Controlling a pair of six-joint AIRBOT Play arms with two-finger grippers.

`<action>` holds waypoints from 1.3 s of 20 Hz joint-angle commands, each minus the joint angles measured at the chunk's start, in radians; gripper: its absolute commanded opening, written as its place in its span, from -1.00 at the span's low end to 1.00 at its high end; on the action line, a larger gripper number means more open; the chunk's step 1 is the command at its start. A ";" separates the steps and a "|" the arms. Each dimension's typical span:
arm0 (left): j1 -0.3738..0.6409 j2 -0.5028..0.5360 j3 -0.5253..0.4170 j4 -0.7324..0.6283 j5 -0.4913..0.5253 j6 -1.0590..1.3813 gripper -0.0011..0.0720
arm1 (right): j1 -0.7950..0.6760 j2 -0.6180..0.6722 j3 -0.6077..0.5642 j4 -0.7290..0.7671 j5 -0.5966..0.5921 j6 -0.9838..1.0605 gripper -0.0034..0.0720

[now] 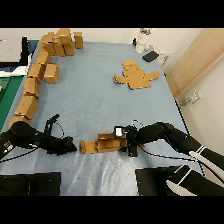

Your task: Fold the box.

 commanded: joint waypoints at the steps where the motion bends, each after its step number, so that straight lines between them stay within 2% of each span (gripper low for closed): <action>1: -0.044 -0.071 -0.002 -0.111 0.092 0.118 -0.91 | 0.001 0.001 0.000 0.000 0.000 0.000 0.44; 12: -0.155 -0.092 0.002 -0.153 0.238 0.129 -0.94 | 0.001 0.001 0.000 0.000 0.000 0.000 0.44; 17: -0.214 -0.141 0.009 -0.186 0.237 0.126 -0.94 | 0.001 0.001 0.000 0.000 0.000 0.000 0.44; 23: -0.291 -0.139 0.111 -0.206 0.223 0.126 -0.94 | 0.001 0.001 0.000 0.000 0.000 0.000 0.44; 26: -0.308 -0.139 0.128 -0.208 0.211 0.128 -0.93 | 0.001 0.001 0.000 0.000 0.000 0.000 0.44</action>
